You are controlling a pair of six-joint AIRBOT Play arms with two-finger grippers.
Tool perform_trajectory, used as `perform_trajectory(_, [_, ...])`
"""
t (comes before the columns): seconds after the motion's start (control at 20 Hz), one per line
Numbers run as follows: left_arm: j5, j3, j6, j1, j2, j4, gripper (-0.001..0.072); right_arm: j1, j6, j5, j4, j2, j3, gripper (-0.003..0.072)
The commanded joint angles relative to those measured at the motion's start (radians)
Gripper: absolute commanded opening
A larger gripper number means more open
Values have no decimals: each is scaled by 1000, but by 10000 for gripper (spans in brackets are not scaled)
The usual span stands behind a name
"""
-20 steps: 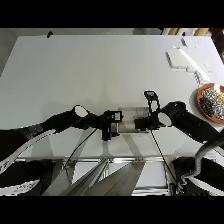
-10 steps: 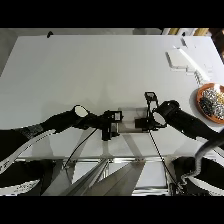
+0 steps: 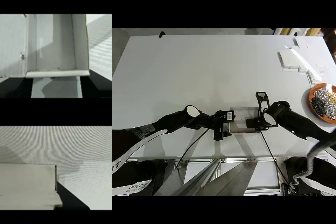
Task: Fold the box and place the chain.
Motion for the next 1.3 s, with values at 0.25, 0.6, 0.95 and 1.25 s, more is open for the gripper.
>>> perform_trajectory(0.25, [0, 0, 3, 1, 1, 1, 167, 3, -6, -29, -15, -1, 0, 179])
perform_trajectory(0.6, [0, 0, 3, 1, 1, 1, 167, 3, -6, -34, -32, -2, 0, 179])
perform_trajectory(0.95, [0, 0, 3, 1, 0, 1, 167, 3, -6, -16, -36, -2, 0, 180])
perform_trajectory(1.25, [0, 0, 3, 1, 1, 1, 167, -23, -10, 14, -35, -2, 24, 316])
